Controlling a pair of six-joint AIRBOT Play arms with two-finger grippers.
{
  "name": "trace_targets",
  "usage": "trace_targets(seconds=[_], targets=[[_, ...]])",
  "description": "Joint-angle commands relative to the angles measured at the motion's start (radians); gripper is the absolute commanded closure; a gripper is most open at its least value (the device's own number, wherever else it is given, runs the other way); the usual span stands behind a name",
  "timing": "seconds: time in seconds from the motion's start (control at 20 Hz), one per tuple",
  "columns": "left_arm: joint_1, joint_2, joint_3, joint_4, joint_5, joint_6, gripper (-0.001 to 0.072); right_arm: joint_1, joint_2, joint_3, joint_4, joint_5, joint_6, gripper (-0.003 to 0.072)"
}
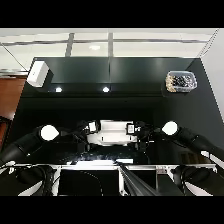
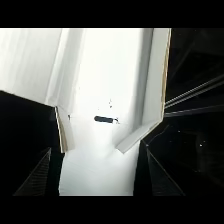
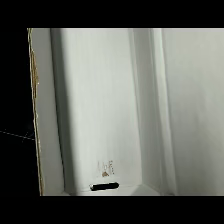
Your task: Fold the box and place the chain.
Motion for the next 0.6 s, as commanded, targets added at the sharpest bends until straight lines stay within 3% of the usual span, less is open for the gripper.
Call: trace_targets(seconds=[0.0,0.15,0.2,0.3,0.35,0.5,0.55], targets=[[-0.026,-0.019,0.001,-0.023,0.060,0.007,0.0027,0.001,0.000,0.000,0.000,0.000,0.000,0.0203],[-0.027,-0.019,0.001,-0.044,0.061,0.007,0.0036,0.001,0.000,0.000,0.000,0.000,0.000,0.0203],[-0.031,-0.019,0.002,-0.044,0.062,0.008,0.0105,0.001,0.000,0.000,0.000,0.000,0.000,0.0204],[-0.040,-0.019,0.002,-0.048,0.057,0.007,0.0370,0.001,0.000,0.000,0.000,0.000,0.000,0.0203],[-0.051,-0.019,0.002,-0.048,0.057,0.007,0.0444,0.001,0.000,0.000,0.000,0.000,0.000,0.0204],[-0.073,-0.019,0.003,-0.071,0.059,0.007,0.0449,0.001,0.000,0.000,0.000,0.000,0.000,0.0203],[-0.075,-0.019,0.003,-0.072,0.058,0.007,0.0483,0.001,0.000,0.000,0.000,0.000,0.000,0.0204]])
